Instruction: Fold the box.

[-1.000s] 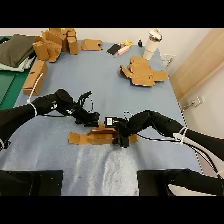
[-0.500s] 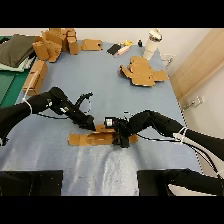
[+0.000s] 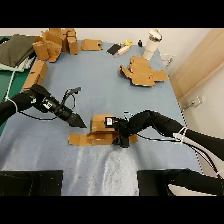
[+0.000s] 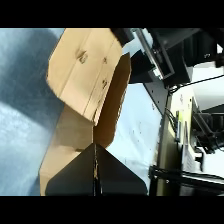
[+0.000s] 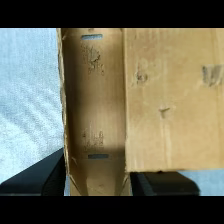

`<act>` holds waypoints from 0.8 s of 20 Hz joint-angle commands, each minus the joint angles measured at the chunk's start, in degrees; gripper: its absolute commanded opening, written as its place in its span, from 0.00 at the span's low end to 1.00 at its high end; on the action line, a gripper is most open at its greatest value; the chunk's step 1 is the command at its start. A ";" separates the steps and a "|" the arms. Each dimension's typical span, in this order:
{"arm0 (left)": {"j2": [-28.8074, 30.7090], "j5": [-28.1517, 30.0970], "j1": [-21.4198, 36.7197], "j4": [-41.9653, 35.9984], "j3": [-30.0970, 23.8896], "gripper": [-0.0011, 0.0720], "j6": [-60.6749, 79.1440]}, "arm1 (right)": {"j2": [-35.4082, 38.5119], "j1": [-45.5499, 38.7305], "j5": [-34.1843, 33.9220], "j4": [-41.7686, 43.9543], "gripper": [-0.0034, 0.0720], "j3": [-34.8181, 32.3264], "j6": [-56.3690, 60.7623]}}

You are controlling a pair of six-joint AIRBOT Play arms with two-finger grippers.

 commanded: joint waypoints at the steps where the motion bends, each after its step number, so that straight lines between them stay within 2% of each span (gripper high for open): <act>1: 4.55 3.67 0.28 -0.83 -1.62 0.02 6.27 | -0.02 -0.02 0.02 0.02 0.60 0.02 0.00; 4: 13.77 9.64 -2.03 -0.90 -7.04 0.02 10.29 | -0.02 -0.02 0.04 0.02 0.60 0.02 0.00; 9: 32.94 27.52 -9.44 -1.49 -18.69 0.03 20.52 | -0.02 -0.02 0.04 0.02 0.60 0.02 0.00; 12: 38.03 31.54 -12.79 -1.29 -20.92 0.05 23.93 | -0.02 -0.02 0.04 0.02 0.60 0.02 0.00; 13: 37.59 31.47 -12.72 -1.09 -21.22 0.43 23.91 | -0.02 -0.02 0.04 0.02 0.60 0.02 0.00; 14: 36.63 31.71 -12.66 -1.07 -21.90 0.68 23.91 | -0.02 -0.02 0.04 0.02 0.60 0.02 0.00; 16: 33.00 32.30 -12.66 -1.07 -23.61 0.69 27.28 | -0.02 -0.02 0.04 0.02 0.60 0.02 0.00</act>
